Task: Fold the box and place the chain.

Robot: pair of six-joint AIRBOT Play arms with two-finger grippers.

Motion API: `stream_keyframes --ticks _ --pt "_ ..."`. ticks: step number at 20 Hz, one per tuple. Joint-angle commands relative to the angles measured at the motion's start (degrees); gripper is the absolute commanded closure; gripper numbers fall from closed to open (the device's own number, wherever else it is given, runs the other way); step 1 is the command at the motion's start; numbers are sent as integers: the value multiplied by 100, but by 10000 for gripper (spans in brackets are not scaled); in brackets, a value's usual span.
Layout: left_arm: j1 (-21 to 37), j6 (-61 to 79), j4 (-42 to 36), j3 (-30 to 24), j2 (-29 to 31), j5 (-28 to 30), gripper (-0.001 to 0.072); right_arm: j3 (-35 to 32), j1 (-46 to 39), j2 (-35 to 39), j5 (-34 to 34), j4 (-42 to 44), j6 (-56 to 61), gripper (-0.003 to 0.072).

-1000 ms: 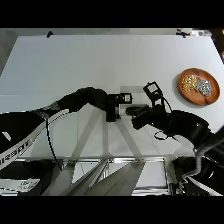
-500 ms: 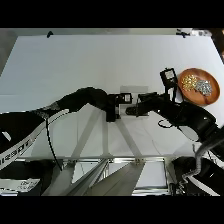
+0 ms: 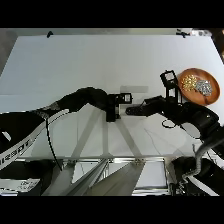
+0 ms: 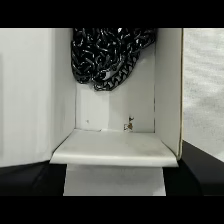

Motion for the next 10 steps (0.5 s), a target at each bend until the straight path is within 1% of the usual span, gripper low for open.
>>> stream_keyframes --ticks 1,4,6,7,8,9,10 --pt "2 0 0 2 4 0 314 -11 -4 -52 625 7 -240 677" --pt "2 0 0 2 4 0 314 -11 -4 -442 326 55 -273 677" --pt "2 0 0 2 4 0 314 -11 -4 -730 160 382 -551 671" --pt "2 0 0 2 4 2 314 -11 -4 -831 177 605 -745 631" --pt "2 0 0 2 4 0 314 -11 -4 -905 210 811 -942 521" --pt "2 0 0 2 4 0 314 -11 -4 -940 212 933 -1062 429" --pt "2 0 0 2 4 0 314 -11 -7 -938 210 1001 -1139 426"
